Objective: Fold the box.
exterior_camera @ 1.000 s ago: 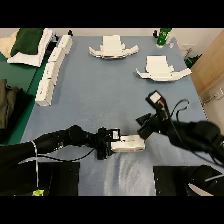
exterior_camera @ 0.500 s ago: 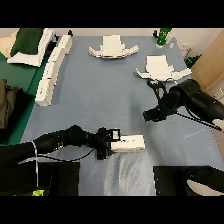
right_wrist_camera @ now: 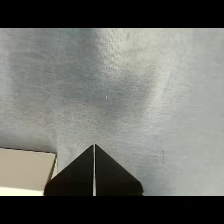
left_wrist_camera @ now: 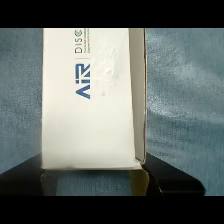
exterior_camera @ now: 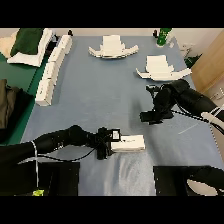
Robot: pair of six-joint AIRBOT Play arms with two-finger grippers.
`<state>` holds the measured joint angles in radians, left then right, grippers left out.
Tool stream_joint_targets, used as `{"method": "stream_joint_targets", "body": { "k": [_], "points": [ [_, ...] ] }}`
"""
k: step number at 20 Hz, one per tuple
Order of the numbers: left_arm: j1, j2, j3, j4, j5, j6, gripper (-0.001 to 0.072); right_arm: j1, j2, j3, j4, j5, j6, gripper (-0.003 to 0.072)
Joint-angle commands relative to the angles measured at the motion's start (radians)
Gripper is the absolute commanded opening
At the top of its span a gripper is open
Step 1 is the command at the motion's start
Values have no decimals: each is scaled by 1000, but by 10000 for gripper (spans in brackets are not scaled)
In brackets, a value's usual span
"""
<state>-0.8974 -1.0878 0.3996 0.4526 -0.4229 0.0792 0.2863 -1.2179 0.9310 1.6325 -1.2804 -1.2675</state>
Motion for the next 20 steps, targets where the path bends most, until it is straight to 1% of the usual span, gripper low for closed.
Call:
{"method": "stream_joint_targets", "body": {
  "k": [1,2,3,4,6,7,8,9,10,11,12,13,14,16,17,18,20],
  "points": [
    [37,58,5,55,1,-160,540,0,-5,2,6,-4,4,18],
    [67,103,5,132,-7,-290,540,0,-5,2,5,-4,4,18],
    [111,161,5,246,-35,-450,540,0,-5,2,5,-4,4,17],
    [164,227,5,387,-95,-611,540,0,-5,2,5,-4,4,18],
    [289,354,5,675,-259,-924,540,0,-5,2,5,-4,4,18],
    [368,420,4,816,-359,-1079,540,0,-5,2,5,-4,4,18],
    [452,482,4,930,-441,-1204,540,0,-5,2,5,-4,4,18],
    [534,537,4,1009,-487,-1316,540,0,-5,2,6,-4,4,18],
    [620,589,4,1054,-509,-1421,540,0,-5,2,5,-4,4,18],
    [716,634,4,1068,-521,-1493,540,0,-5,2,5,-4,4,18],
    [808,664,3,1067,-538,-1496,540,0,-5,2,6,-4,4,18],
    [886,672,3,1067,-560,-1475,540,0,-5,2,5,-4,4,18],
    [965,668,0,1067,-576,-1440,540,0,-5,2,5,-4,4,18],
    [1096,635,-5,1063,-565,-1332,540,0,-5,2,5,-4,4,18],
    [1144,609,-5,1045,-554,-1267,540,0,-5,2,5,-4,4,18],
    [1181,575,-5,1017,-541,-1202,540,0,-5,2,5,-4,4,18],
    [1217,512,-5,973,-505,-1126,540,0,-5,2,6,-4,4,18]
  ]
}}
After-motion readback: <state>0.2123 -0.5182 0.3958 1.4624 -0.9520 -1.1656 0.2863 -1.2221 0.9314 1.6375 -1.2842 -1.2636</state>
